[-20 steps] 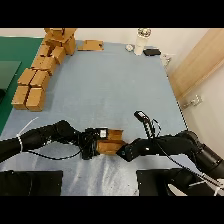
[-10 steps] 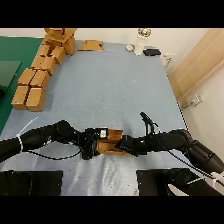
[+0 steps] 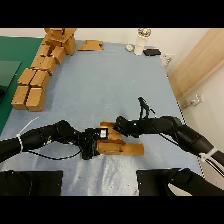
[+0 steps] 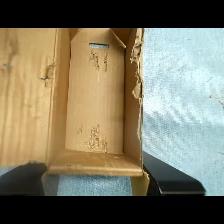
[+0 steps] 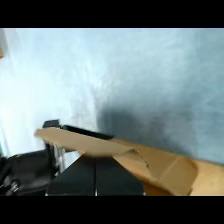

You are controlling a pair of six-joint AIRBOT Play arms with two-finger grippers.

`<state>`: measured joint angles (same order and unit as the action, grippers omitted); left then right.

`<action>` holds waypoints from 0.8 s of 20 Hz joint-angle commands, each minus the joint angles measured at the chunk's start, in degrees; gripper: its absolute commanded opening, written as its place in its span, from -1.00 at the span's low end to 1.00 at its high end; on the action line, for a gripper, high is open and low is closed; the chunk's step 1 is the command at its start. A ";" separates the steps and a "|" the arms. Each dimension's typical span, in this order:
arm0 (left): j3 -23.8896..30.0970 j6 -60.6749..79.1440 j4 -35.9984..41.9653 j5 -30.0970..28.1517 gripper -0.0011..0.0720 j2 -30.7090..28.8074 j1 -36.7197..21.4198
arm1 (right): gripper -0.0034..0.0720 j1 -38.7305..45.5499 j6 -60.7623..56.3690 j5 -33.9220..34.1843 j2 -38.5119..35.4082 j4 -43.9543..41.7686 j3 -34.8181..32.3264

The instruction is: Fold the box.

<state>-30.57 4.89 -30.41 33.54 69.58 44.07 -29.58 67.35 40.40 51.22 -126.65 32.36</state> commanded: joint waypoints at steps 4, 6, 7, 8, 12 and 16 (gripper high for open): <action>0.02 0.02 -0.02 -0.02 0.39 -0.04 0.00 | -0.90 0.55 13.33 -1.20 15.54 -0.39 1.49; 0.02 0.02 -0.02 -0.02 0.39 -0.04 0.00 | -0.90 0.55 15.78 -1.14 16.65 -0.39 1.49; 0.02 0.02 -0.02 -0.02 0.39 -0.04 0.00 | -0.90 0.55 17.03 -1.14 16.55 -0.42 1.49; 0.02 0.02 -0.02 -0.02 0.39 -0.04 0.00 | -0.90 0.55 18.10 -1.14 16.44 -0.42 1.51; 0.02 0.02 -0.02 -0.04 0.39 -0.04 0.00 | -0.90 0.70 23.80 2.84 13.25 3.39 4.48; 0.02 0.02 -0.02 -0.02 0.39 -0.04 0.00 | -0.90 0.68 21.84 12.24 1.46 22.62 10.29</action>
